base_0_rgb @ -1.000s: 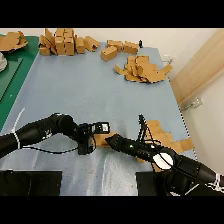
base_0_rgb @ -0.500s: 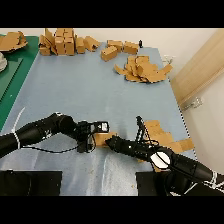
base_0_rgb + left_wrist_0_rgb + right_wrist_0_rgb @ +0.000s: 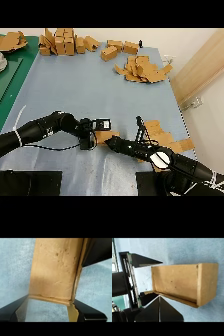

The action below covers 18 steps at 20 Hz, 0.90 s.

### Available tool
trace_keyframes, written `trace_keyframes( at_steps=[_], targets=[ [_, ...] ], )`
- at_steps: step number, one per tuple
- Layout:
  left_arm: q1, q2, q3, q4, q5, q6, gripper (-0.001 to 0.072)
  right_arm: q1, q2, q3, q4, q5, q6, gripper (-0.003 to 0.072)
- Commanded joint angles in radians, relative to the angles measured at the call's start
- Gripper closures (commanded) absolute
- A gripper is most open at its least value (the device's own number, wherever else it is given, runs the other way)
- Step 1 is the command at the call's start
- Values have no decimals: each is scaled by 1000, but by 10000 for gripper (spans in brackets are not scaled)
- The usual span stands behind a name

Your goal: Fold the box.

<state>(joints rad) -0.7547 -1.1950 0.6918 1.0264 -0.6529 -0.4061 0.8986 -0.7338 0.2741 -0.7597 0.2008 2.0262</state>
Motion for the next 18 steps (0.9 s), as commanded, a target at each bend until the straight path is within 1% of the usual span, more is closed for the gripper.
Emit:
trace_keyframes(
  at_steps=[1, 6, 10, 12, 15, 17, 18],
  targets=[
    [0, -14, 5, -48, -43, 68, 11, 1, 0, 1, 1, 0, 0, 687],
    [0, -17, 5, -177, -45, 214, 11, 1, 0, 1, 1, 0, 0, 687],
    [0, -35, 5, -191, -49, 238, 11, 1, 0, 1, 1, 0, 0, 688],
    [0, -35, 5, -191, -75, 238, 11, 1, 0, 1, 0, 0, 0, 687],
    [0, -35, 5, -193, -148, 238, 11, -5, -1, 1, -16, -25, 0, 688],
    [0, -29, 5, -193, -178, 238, 11, -35, 0, 1, -27, -55, 0, 687],
    [0, -25, 5, -198, -182, 238, 11, -61, -1, 1, -31, -51, 0, 687]
  ],
)
